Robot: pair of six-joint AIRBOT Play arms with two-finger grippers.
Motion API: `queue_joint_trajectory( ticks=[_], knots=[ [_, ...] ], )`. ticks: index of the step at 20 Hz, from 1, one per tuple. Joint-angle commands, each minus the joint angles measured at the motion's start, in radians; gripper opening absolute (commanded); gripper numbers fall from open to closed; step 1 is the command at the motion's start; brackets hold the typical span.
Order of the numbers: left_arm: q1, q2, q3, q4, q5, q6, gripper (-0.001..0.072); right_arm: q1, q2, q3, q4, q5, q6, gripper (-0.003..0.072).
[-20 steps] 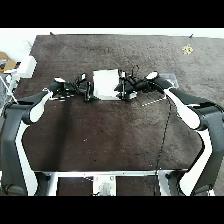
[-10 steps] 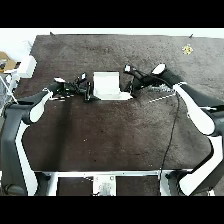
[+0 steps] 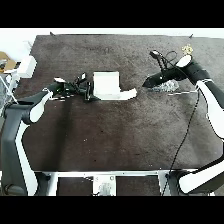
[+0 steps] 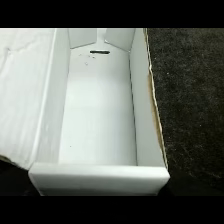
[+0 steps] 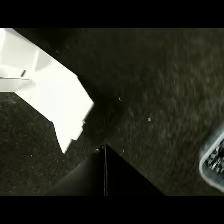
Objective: Fold the box and place the chain.
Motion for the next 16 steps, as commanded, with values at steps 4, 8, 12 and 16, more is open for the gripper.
queue_joint_trajectory(
  ticks=[4, 8, 12, 16],
  knots=[
    [0.000, 0.000, 0.000, 0.000, 0.000, 0.001, 0.0395, -0.018, -0.126, -0.005, 0.127, 0.023, 0.161, 0.0000],
    [0.000, 0.000, 0.000, 0.000, 0.000, 0.001, 0.0395, -0.007, -0.198, -0.007, 0.283, 0.037, 0.111, 0.0000],
    [0.000, 0.000, 0.000, 0.000, 0.000, 0.001, 0.0395, 0.014, -0.233, -0.007, 0.471, 0.058, 0.027, 0.0000],
    [0.000, 0.000, 0.000, 0.000, 0.000, 0.001, 0.0395, -0.022, -0.220, -0.005, 0.630, 0.157, -0.041, 0.0256]
  ],
)
